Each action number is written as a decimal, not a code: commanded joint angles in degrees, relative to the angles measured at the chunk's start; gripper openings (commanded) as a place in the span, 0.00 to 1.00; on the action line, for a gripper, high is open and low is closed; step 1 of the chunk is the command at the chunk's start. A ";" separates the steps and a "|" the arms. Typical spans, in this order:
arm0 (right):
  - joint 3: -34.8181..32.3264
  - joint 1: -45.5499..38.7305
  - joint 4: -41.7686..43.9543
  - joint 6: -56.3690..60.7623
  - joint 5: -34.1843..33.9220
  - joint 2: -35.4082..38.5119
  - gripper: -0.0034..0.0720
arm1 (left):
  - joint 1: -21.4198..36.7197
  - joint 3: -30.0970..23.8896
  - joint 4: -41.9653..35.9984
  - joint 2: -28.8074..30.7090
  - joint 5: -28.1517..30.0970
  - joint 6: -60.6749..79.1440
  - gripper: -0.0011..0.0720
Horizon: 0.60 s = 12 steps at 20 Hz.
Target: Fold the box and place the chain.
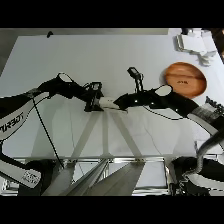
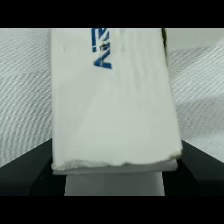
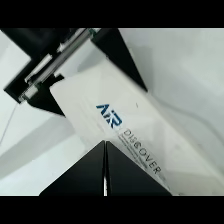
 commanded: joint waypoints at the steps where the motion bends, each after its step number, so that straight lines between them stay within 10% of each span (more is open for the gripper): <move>1: -2.32 0.87 1.11 0.39 0.83 -0.70 0.05 | 0.04 0.00 0.00 0.04 0.02 0.00 0.37; 12: -2.27 0.92 22.10 -8.26 -0.15 -0.68 0.06 | 0.02 0.00 0.00 0.02 0.02 0.00 0.37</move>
